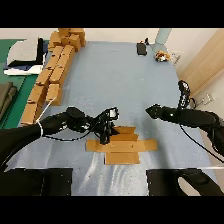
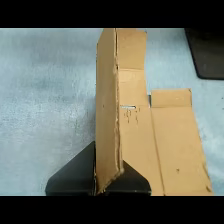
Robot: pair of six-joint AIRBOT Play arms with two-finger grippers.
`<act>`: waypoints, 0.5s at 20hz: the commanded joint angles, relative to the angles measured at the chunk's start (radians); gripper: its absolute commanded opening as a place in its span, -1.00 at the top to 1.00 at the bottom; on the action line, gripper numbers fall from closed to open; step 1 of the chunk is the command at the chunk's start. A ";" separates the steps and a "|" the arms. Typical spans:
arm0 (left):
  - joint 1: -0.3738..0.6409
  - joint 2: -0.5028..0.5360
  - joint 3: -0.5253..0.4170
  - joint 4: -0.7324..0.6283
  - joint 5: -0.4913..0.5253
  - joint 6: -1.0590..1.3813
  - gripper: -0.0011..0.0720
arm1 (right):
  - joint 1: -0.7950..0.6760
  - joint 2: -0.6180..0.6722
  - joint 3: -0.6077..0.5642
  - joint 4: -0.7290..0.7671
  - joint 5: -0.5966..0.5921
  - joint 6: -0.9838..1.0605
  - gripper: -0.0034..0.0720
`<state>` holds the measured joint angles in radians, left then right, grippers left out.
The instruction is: Fold the box.
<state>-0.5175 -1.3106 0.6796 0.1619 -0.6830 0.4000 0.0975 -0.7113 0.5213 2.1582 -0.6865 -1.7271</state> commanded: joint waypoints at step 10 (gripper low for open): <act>-0.001 0.016 0.059 -0.006 0.071 0.062 0.94 | 0.000 0.000 0.001 0.000 0.025 -0.002 -0.05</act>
